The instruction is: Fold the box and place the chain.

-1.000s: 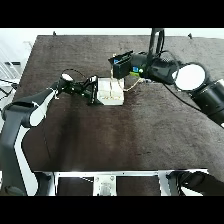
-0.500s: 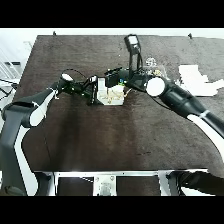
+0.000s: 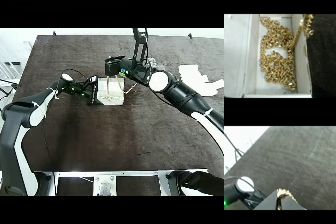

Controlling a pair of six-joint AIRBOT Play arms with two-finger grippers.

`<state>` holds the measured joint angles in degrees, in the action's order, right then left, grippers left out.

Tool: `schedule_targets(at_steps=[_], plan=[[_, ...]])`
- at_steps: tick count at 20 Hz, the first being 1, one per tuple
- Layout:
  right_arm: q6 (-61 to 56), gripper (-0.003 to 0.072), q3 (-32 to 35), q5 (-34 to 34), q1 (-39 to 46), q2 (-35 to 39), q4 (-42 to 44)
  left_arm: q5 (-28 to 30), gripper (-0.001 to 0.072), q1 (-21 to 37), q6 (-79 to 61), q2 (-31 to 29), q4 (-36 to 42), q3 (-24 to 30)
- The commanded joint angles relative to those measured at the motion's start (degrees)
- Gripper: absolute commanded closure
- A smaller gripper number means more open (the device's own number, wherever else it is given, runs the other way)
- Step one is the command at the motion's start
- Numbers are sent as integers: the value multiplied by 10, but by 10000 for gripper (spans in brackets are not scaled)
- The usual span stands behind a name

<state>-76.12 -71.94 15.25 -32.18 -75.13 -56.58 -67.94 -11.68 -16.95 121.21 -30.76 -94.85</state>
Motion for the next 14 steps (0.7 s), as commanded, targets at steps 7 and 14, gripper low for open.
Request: schedule_targets(at_steps=[7,14], plan=[[0,671,4,-2,4,-21,7,0,412,0,0,0,0,0],[-17,671,56,-3,2,-88,11,0,413,0,0,0,0,0]])
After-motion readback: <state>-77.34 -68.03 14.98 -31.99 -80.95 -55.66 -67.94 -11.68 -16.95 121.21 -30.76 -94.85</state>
